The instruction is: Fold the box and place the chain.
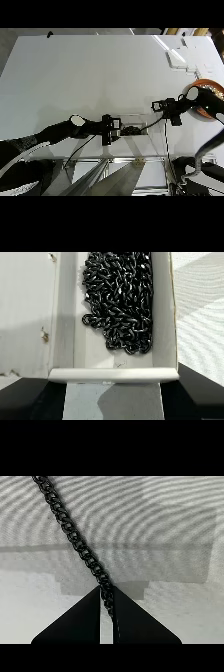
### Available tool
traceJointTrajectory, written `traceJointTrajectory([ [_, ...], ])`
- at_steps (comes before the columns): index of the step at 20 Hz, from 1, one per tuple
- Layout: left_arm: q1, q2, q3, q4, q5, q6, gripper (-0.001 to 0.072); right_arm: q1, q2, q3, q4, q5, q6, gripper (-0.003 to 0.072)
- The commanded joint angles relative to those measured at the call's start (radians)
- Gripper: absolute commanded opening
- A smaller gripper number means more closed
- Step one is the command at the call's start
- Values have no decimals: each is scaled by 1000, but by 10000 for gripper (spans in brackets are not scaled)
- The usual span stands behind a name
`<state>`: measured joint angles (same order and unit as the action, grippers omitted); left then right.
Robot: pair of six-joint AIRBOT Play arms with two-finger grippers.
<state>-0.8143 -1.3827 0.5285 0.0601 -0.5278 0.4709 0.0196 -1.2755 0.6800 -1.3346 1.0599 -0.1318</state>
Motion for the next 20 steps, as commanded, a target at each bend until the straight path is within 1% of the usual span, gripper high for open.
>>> traceJointTrajectory([
  [1,0,0,0,0,0,0,273,0,9,-1,7,60,-5,19],
  [4,0,0,0,0,0,0,273,0,120,-1,13,132,22,19],
  [7,0,0,0,0,0,0,273,17,290,-1,105,185,57,19],
  [10,0,0,0,0,0,0,273,122,463,-1,216,214,105,19],
  [12,0,0,0,0,-2,0,273,228,537,-2,266,209,140,19],
  [15,0,0,0,0,-4,0,273,380,565,-2,327,163,193,19],
  [17,0,0,0,0,-3,0,273,467,560,-3,328,96,227,19],
  [20,0,0,0,0,-3,0,273,556,532,-3,328,5,241,19],
])
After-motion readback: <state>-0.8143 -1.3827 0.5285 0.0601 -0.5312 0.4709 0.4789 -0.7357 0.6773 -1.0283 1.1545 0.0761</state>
